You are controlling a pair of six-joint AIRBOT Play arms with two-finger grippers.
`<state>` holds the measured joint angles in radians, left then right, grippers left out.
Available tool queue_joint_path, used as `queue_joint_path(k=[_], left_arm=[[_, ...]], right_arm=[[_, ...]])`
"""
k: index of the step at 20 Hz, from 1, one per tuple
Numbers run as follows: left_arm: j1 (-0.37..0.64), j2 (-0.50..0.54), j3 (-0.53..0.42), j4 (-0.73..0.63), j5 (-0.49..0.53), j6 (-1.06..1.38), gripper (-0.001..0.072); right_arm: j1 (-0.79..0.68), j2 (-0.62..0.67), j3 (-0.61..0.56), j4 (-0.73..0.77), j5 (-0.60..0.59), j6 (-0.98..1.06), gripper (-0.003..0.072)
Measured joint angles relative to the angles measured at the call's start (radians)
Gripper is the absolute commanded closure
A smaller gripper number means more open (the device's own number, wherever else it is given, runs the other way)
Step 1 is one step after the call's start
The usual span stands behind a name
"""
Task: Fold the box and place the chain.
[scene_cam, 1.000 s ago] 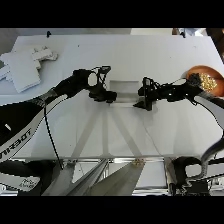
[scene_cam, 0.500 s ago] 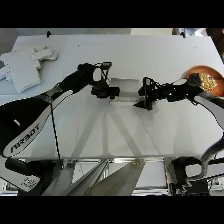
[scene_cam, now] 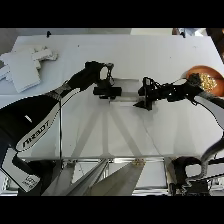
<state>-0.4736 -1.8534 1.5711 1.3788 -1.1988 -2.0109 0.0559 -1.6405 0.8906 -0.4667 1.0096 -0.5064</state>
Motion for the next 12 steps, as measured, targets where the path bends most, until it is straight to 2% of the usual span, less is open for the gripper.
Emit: queue_joint_path(k=[3, 5, 7, 9, 12], left_arm=[[-0.006, -0.006, 0.010, 0.018, -0.036, -0.023, 0.0394], [-0.013, -0.011, 0.013, 0.028, -0.052, -0.039, 0.0435], [-0.019, -0.014, 0.014, 0.031, -0.058, -0.058, 0.0438], [-0.023, -0.017, 0.015, 0.029, -0.060, -0.069, 0.0515], [-0.025, -0.019, 0.015, 0.012, -0.063, -0.085, 0.0590]], right_arm=[[0.000, 0.000, 0.000, 0.000, 0.001, 0.000, 0.0169], [0.000, 0.000, 0.000, 0.000, 0.001, 0.000, 0.0169], [0.000, 0.000, 0.000, 0.000, 0.000, 0.000, 0.0169], [0.000, 0.000, 0.000, 0.000, 0.000, 0.000, 0.0169], [0.000, 0.000, 0.000, 0.000, 0.001, 0.000, 0.0169]])
